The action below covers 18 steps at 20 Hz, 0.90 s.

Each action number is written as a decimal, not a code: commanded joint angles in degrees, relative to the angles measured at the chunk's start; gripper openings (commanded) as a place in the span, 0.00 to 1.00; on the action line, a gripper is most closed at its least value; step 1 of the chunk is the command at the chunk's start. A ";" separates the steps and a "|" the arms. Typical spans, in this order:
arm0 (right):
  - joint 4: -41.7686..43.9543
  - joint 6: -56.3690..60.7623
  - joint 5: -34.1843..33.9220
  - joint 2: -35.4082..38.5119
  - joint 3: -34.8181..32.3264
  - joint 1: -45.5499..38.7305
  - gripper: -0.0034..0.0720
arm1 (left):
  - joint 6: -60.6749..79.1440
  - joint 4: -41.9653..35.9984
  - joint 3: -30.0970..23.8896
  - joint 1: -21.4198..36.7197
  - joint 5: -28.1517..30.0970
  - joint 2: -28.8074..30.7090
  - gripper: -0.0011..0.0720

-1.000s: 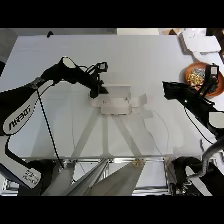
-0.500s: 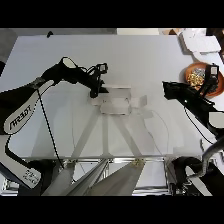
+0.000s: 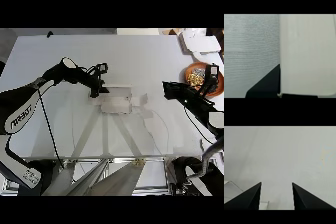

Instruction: Fold the box and place the chain.

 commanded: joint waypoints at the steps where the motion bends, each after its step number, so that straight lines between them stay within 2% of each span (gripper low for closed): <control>1: 0.02 0.00 0.00 0.04 0.00 -0.02 0.57 | -0.22 2.27 -0.04 -0.04 -0.20 -0.48 0.02; 8: 0.46 -0.13 0.72 0.63 0.02 -0.02 0.59 | -0.22 2.27 -0.04 -0.02 -0.20 -0.46 0.03; 9: 0.15 -1.07 2.58 1.18 0.26 -0.02 0.63 | -0.22 2.29 -0.04 -0.02 -0.20 -0.46 0.03; 11: 0.00 -6.84 10.99 1.90 2.12 -0.02 0.94 | -0.22 2.29 -0.04 -0.02 -0.20 -0.46 0.03; 15: -0.15 -20.15 28.89 2.12 7.74 -0.02 0.99 | -0.22 2.27 -0.04 -0.02 -0.20 -0.46 0.03; 18: -1.66 -35.89 35.32 2.12 8.20 0.13 0.99 | -0.22 2.27 -0.04 -0.02 -0.20 -0.46 0.03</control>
